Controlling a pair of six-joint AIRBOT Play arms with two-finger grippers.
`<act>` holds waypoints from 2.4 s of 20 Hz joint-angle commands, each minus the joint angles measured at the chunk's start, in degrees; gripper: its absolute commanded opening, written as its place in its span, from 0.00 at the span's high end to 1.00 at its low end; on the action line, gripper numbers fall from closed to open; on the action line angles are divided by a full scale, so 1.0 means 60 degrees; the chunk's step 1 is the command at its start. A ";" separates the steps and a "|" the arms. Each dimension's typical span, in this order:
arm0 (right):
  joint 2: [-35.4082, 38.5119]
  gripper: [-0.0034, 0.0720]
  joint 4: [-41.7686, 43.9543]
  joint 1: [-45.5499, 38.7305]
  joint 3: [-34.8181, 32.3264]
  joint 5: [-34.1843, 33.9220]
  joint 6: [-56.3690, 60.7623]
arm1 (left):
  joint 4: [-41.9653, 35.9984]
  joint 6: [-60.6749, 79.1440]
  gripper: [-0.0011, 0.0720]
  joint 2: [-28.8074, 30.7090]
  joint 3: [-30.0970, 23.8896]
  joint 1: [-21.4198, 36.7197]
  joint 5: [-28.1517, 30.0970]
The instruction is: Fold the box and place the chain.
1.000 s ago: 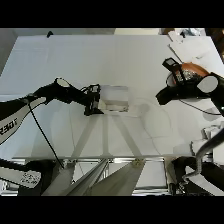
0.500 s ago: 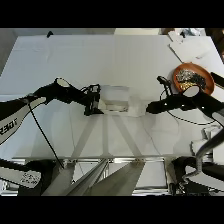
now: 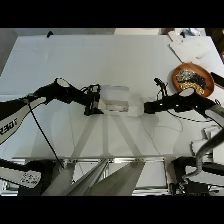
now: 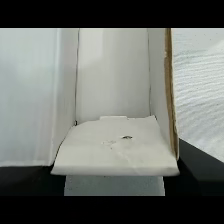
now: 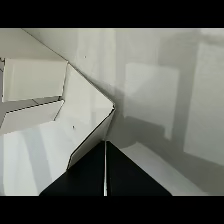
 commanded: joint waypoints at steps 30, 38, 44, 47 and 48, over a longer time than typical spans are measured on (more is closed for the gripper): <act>0.0470 0.58 0.1486 0.0867 -0.0004 0.0707 -0.1621 | 0.0004 0.0000 0.52 0.0007 0.0004 0.0000 0.0004; 0.0488 0.32 0.2463 0.0871 -0.0004 -0.0124 -0.1508 | 0.0004 0.0000 0.52 0.0007 0.0004 0.0000 0.0004; 0.0488 0.24 0.2688 0.1523 -0.0004 -0.0688 -0.1501 | 0.0004 0.0000 0.52 0.0007 0.0004 0.0000 0.0004; 0.0488 0.24 0.2619 0.1931 -0.0004 -0.1483 -0.0390 | 0.0004 0.0000 0.52 0.0007 0.0004 0.0000 0.0004; 0.0488 0.24 0.2579 0.2007 -0.0004 -0.1676 0.0168 | 0.0004 0.0000 0.52 0.0007 0.0004 0.0000 0.0004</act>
